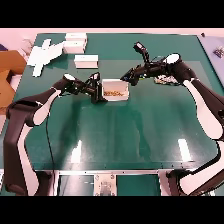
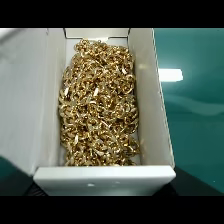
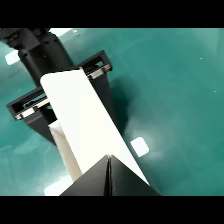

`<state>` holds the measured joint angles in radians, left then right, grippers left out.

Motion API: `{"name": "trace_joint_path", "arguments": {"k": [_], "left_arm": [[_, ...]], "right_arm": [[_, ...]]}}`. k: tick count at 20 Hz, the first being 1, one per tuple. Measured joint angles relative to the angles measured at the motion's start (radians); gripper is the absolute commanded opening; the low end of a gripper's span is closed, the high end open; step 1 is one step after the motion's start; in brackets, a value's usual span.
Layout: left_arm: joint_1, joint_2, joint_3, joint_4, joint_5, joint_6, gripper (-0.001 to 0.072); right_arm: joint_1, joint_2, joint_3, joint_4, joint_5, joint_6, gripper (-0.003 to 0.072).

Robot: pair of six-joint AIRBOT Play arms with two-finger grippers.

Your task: Fold the box and place the chain.

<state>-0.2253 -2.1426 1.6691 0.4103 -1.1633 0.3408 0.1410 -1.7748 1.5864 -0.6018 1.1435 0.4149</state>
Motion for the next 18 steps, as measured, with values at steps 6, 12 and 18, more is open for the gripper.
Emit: {"name": "trace_joint_path", "arguments": {"k": [6,12,18], "left_arm": [[0.0,0.0,0.0,0.0,0.0,0.0,0.0529],[0.0,0.0,0.0,0.0,0.0,0.0,0.0529],[0.0,0.0,0.0,0.0,0.0,0.0,0.0528]], "right_arm": [[0.01,0.0,0.0,-0.046,0.129,-0.002,0.025],[0.046,0.0,0.005,-0.103,0.145,-0.034,0.0113],[0.066,0.0,0.087,-0.082,0.112,-0.079,0.0013]]}}
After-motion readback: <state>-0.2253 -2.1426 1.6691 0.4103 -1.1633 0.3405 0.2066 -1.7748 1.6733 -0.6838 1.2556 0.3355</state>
